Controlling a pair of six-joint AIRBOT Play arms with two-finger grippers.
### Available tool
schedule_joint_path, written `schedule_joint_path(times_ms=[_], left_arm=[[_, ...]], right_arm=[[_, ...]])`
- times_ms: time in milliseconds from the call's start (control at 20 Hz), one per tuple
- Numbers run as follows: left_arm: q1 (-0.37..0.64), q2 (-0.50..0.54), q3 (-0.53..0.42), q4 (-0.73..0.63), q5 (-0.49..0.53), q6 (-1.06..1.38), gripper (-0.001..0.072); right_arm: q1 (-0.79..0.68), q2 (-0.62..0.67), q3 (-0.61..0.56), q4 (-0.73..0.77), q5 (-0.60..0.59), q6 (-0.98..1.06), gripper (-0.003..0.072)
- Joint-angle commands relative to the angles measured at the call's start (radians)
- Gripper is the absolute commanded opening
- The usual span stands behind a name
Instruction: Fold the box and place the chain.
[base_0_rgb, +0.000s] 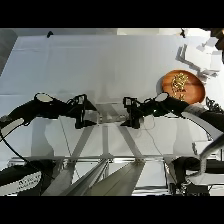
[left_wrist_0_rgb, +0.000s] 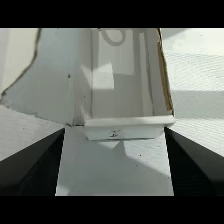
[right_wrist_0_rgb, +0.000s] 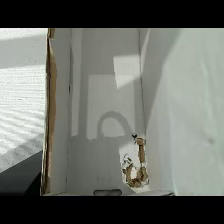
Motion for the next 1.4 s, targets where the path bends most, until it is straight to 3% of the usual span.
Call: schedule_joint_path(times_ms=[0, 1100, 1350], left_arm=[[-0.016, -0.009, 0.000, -0.011, 0.017, 0.001, 0.0699], [-0.040, -0.061, -0.001, -0.024, 0.017, 0.085, 0.0699], [0.014, -0.060, -0.001, -0.023, -0.018, 0.085, 0.0699]], right_arm=[[0.000, 0.000, 0.000, 0.000, 0.000, 0.000, 0.0524], [0.000, 0.000, 0.000, 0.000, 0.000, 0.001, 0.0524], [0.000, 0.000, 0.000, 0.000, 0.000, 0.001, 0.0524]])
